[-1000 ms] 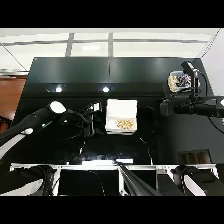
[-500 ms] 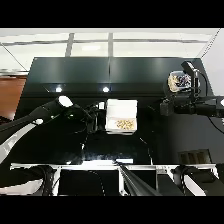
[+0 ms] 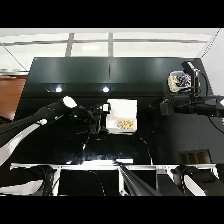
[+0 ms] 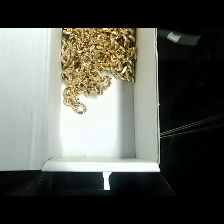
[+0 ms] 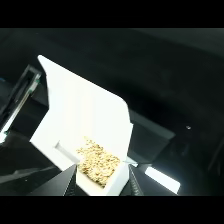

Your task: Fold the box and place the chain.

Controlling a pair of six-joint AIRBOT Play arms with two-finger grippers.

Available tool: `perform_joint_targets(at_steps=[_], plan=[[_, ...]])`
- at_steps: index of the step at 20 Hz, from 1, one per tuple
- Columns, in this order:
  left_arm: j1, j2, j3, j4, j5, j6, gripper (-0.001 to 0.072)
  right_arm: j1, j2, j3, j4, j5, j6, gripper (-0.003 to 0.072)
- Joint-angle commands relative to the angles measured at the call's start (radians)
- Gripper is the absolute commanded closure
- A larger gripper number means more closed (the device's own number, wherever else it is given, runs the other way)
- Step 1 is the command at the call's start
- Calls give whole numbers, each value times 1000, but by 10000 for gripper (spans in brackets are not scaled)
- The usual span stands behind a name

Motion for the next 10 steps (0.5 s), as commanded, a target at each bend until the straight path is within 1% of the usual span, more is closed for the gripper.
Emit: perform_joint_targets(at_steps=[1, 2, 3, 4, 5, 7, 9, 10], plan=[[-2, -2, 1, -2, 4, -2, 249, 0, -2, -1, -26, -58, 26, 306], [-1, -2, 1, -2, 4, -1, 250, 0, -5, -1, -26, -90, 69, 306], [-1, -2, 1, 0, 4, -1, 249, 2, -14, -1, -34, -132, 160, 304], [-1, -2, 1, 0, 4, -2, 249, 9, -33, -1, -33, -165, 208, 156], [-1, -2, 1, 0, 4, -1, 249, 27, -66, 4, -34, -186, 208, -32], [-1, -2, 1, 1, 4, -1, 249, 69, -182, 60, -33, -227, 207, -33], [-1, -2, 1, 2, 4, -1, 248, 87, -340, 171, -34, -270, 205, -32], [-1, -2, 1, 2, 4, -1, 248, 88, -420, 230, -34, -270, 190, -32]])
